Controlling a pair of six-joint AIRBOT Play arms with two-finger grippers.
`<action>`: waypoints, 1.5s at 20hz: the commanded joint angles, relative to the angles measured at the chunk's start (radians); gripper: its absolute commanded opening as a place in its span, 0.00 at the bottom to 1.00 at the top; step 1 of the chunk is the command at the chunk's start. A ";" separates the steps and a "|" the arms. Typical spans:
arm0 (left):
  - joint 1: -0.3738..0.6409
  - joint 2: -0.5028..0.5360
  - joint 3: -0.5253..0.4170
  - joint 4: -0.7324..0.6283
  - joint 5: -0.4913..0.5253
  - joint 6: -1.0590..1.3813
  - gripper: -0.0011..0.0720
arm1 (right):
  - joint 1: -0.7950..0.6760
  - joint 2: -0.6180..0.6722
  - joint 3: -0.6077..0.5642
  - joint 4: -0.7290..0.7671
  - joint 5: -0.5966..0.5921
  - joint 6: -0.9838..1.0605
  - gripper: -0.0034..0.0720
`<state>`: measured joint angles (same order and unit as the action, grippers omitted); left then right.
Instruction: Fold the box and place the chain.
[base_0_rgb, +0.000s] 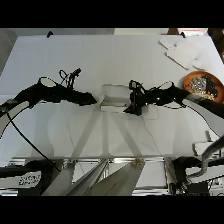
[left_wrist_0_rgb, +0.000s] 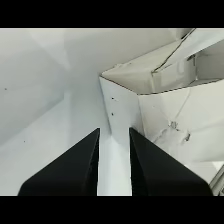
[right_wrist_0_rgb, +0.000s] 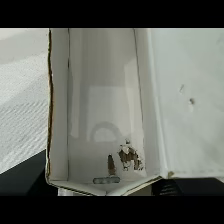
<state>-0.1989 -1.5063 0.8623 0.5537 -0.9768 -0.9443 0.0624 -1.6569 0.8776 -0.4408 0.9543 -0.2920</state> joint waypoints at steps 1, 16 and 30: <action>-0.004 0.000 0.000 -0.055 -0.003 0.006 0.31 | 0.001 0.000 0.001 0.000 0.000 0.000 0.66; -0.087 -0.001 0.000 -0.196 0.087 0.162 0.64 | 0.001 0.000 0.001 0.000 0.000 0.000 0.66; -0.146 0.002 0.003 -0.048 0.224 0.120 0.64 | 0.001 0.000 0.001 0.000 0.000 0.000 0.66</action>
<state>-0.3428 -1.5059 0.8639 0.4835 -0.7895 -0.8124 0.0624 -1.6569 0.8776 -0.4408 0.9543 -0.2924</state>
